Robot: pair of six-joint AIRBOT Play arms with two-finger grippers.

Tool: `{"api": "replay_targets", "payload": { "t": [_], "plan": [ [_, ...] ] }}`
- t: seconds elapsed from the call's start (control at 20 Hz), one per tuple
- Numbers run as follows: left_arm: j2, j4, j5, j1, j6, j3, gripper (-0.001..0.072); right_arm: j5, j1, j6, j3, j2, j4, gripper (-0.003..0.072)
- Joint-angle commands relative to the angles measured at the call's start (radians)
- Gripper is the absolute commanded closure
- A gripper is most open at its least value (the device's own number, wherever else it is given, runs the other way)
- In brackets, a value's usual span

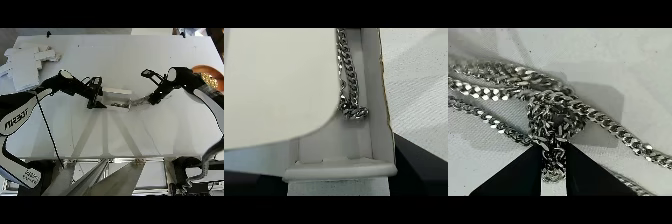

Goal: Fold the box and place the chain.

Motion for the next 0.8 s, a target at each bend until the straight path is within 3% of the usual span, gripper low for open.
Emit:
{"api": "replay_targets", "payload": {
  "t": [0.0, 0.35, 0.75],
  "plan": [
    [0.000, 0.000, -0.002, 0.000, 0.000, 0.000, 0.0204, 0.072, 0.012, 0.003, -0.001, 0.011, -0.005, 0.0679],
    [0.000, 0.000, -0.003, 0.000, 0.000, 0.000, 0.0204, 0.071, 0.090, 0.037, 0.000, 0.178, 0.002, 0.0680],
    [0.000, 0.000, -0.003, 0.000, 0.000, 0.000, 0.0204, 0.005, 0.212, 0.055, 0.000, 0.238, 0.185, 0.0680]
  ]
}}
